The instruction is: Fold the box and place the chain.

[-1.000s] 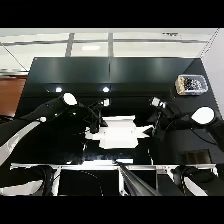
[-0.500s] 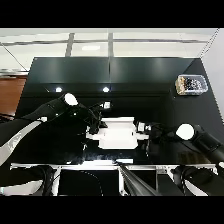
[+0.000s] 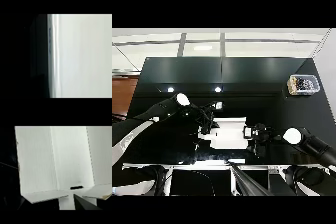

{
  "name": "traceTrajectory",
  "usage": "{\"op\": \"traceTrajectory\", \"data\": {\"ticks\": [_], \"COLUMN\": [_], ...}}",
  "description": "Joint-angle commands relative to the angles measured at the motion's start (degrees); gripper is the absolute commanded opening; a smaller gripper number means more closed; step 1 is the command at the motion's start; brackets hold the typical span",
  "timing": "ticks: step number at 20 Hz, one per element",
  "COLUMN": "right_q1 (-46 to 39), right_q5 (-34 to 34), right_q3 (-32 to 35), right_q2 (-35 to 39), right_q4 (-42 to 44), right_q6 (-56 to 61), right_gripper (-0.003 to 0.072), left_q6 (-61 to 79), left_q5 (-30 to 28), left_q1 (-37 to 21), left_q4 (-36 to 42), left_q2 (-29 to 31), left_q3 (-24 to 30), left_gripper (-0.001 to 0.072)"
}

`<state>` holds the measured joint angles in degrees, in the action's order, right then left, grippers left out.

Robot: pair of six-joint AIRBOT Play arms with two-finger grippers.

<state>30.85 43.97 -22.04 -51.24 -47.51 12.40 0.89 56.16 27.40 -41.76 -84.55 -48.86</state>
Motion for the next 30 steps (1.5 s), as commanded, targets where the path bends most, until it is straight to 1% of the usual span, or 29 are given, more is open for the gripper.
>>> {"op": "traceTrajectory", "data": {"ticks": [1,3,10,11,13,18,20,25,28,30], "right_q1": [0.4,0.4,0.2,0.1,-1.6,-5.1,-5.0,-5.8,-5.8,-5.9], "right_q5": [-1.9,-4.3,-4.1,-5.0,-5.8,-4.7,-2.8,-4.1,-3.7,-3.6], "right_q3": [0.0,-0.1,-4.9,-5.2,-5.2,-5.2,-5.2,-5.2,-5.2,-5.2], "right_q2": [0.0,0.0,0.0,0.0,0.0,0.0,-0.4,-2.7,-4.5,-5.0], "right_q4": [3.1,4.0,3.0,2.5,2.3,3.6,6.1,8.1,14.9,16.0], "right_q6": [-0.1,0.1,0.2,0.2,0.2,0.1,-1.7,-3.3,-9.8,-11.4], "right_gripper": [0.0644,0.0644,0.0644,0.0644,0.0644,0.0644,0.0644,0.0644,0.0643,0.0643], "left_q6": [0.0,0.0,0.0,0.0,0.0,0.0,0.2,0.3,0.4,0.4], "left_q5": [0.0,0.1,0.2,0.2,0.2,0.2,0.2,-0.2,-0.6,-0.6], "left_q1": [0.0,0.0,0.0,0.0,0.0,0.0,0.0,0.1,0.1,0.1], "left_q4": [0.0,0.0,0.0,0.0,0.0,0.0,0.0,0.0,0.0,0.0], "left_q2": [0.0,0.0,0.0,0.0,0.0,0.0,0.0,0.3,0.3,0.3], "left_q3": [0.0,0.0,0.0,0.0,0.0,0.0,-0.1,-0.1,-0.1,-0.1], "left_gripper": [0.0025,0.0026,0.0024,0.0024,0.0024,0.0024,0.0024,0.0023,0.0023,0.0023]}}
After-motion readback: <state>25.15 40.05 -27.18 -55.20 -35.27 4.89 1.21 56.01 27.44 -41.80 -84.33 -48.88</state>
